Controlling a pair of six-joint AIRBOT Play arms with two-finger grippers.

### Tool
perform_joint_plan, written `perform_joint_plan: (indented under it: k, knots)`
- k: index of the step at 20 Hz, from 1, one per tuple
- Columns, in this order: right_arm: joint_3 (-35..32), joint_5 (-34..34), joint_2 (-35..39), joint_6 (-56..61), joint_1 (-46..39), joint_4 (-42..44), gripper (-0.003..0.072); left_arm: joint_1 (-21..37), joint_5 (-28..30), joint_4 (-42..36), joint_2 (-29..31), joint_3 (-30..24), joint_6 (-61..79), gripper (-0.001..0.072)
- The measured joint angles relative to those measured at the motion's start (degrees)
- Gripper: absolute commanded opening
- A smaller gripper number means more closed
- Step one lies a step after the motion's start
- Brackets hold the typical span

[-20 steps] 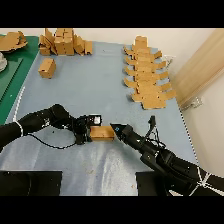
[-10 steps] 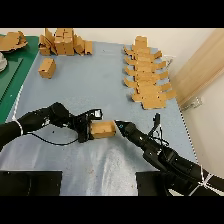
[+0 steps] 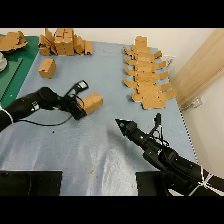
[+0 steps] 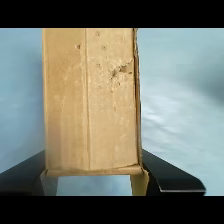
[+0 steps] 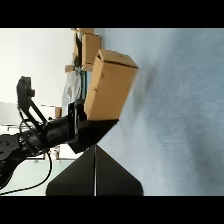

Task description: Fold the box.

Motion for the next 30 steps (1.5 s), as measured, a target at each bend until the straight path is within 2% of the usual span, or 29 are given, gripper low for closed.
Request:
perform_joint_plan:
  k: [4, 7, 11, 14, 16, 24, 29, 30]
  knots:
    - [0.0, 1.62, 0.0, -0.39, -0.02, 0.85, 0.0001, 12.63, 0.42, 7.82, 0.0, 3.91, -10.23, 0.0502]
    - [0.0, 2.03, 0.0, -1.03, -0.02, 1.07, 0.0001, 21.94, 0.59, 10.43, -0.04, 5.51, -14.34, 0.0502]
    - [0.0, 2.34, 0.0, -1.51, -0.02, 1.25, 0.0001, 30.14, 1.09, 11.69, -1.14, 6.25, -16.26, 0.0502]
    - [0.0, 2.36, 0.0, -1.99, -0.11, 1.25, 0.0001, 32.46, 2.25, 12.07, -2.99, 6.91, -16.72, 0.0504]
    - [0.0, 2.38, 0.0, -2.32, -0.09, 1.27, 0.0001, 33.11, 3.67, 12.2, -4.28, 7.76, -16.87, 0.0688]
    - [0.0, 2.38, 0.0, -2.54, -0.09, 1.27, 0.0001, 33.88, 5.42, 12.33, -5.84, 9.29, -17.09, 0.0688]
    - [0.13, 2.21, 0.0, -2.54, -0.11, -0.79, 0.0002, 35.23, -0.37, 12.48, -1.44, 10.93, -17.51, 0.0686]
    - [0.44, 1.53, 0.0, -2.51, -0.09, -1.81, 0.0002, 35.23, -1.77, 12.28, 0.11, 11.32, -17.55, 0.0621]
